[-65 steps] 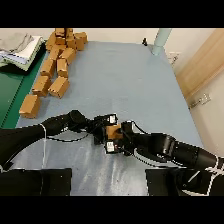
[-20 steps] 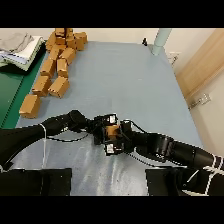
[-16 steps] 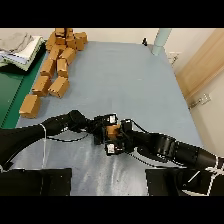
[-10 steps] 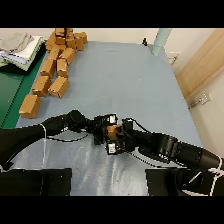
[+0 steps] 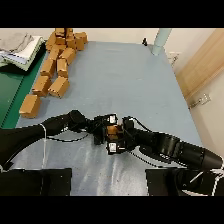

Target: Fold the box.

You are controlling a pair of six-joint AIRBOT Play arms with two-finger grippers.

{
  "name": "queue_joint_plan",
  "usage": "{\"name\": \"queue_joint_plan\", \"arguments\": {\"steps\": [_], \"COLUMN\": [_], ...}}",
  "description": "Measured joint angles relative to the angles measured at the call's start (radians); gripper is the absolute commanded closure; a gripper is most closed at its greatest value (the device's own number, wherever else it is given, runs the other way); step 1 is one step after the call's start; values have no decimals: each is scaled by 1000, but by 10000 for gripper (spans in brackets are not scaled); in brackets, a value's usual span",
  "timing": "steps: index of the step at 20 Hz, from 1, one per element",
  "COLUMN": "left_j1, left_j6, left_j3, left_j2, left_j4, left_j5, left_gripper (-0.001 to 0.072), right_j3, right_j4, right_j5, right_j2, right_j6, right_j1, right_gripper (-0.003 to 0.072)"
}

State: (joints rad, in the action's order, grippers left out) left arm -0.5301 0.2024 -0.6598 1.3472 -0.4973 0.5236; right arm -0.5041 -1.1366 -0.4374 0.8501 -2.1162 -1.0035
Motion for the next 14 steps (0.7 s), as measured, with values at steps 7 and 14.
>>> {"name": "queue_joint_plan", "arguments": {"steps": [7,14], "left_j1": [0,0], "left_j6": [0,-1], "left_j3": [0,0], "left_j2": [0,0], "left_j4": [0,0], "left_j5": [0,0], "left_gripper": [308,308], "right_j3": [0,-1], "right_j4": [0,-11], "right_j5": [-12,-16], "right_j2": [28,35], "right_j6": [21,33], "right_j1": [0,0], "right_gripper": [401,525]}}
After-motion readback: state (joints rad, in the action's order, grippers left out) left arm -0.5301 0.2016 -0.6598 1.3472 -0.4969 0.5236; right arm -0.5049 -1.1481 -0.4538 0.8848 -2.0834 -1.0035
